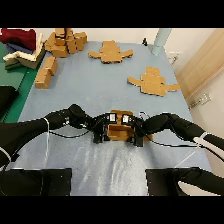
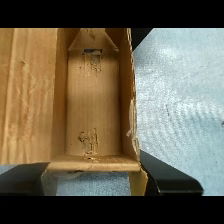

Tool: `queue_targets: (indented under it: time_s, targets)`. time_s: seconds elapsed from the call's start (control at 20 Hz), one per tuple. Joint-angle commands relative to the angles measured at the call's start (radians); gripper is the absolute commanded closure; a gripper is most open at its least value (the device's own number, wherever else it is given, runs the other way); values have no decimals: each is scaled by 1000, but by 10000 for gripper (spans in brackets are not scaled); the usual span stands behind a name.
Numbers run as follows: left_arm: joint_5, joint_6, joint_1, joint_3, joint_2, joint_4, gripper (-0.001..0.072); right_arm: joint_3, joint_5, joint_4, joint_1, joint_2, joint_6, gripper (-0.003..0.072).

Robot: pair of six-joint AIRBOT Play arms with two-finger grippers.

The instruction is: Fold the box.

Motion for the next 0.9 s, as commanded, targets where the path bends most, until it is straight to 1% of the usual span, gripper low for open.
queue_targets:
  time_s: [0.0,0.75,0.8,0.85]
  targets:
    - [1,0,0,1,0,0,321,0,0,0,0,0,0,175]
    - [1,0,0,1,0,0,322,2,-4,11,1,0,-1,167]
    - [1,-1,0,1,0,0,321,2,-8,9,1,1,-1,140]
    - [1,0,0,1,0,0,322,2,-19,-10,-1,5,-2,-31]
